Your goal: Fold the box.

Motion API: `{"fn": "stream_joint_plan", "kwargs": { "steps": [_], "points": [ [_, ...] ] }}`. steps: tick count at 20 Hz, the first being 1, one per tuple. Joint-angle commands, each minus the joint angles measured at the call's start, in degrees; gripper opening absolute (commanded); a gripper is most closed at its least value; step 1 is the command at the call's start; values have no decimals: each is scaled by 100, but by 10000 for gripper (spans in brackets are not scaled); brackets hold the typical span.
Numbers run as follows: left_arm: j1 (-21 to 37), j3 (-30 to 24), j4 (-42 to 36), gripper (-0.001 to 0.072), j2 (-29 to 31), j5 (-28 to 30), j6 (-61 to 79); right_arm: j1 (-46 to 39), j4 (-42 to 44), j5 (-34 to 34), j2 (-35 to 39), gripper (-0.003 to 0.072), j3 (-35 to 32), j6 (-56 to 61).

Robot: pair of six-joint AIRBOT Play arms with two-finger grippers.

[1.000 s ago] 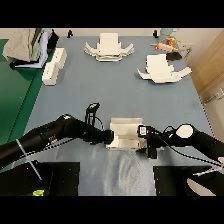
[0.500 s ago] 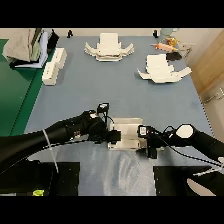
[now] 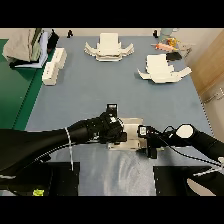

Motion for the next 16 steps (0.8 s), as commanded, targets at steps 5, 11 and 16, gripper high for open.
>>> {"fn": "stream_joint_plan", "kwargs": {
  "steps": [5,11,16],
  "points": [
    [-68,136,212,17,-122,-138,-380,0,2,2,2,510,4,2],
    [-68,260,190,535,-109,-170,-343,-2,2,2,2,510,4,2],
    [-55,590,42,680,214,-1147,-125,0,0,2,2,510,4,2]
  ]
}}
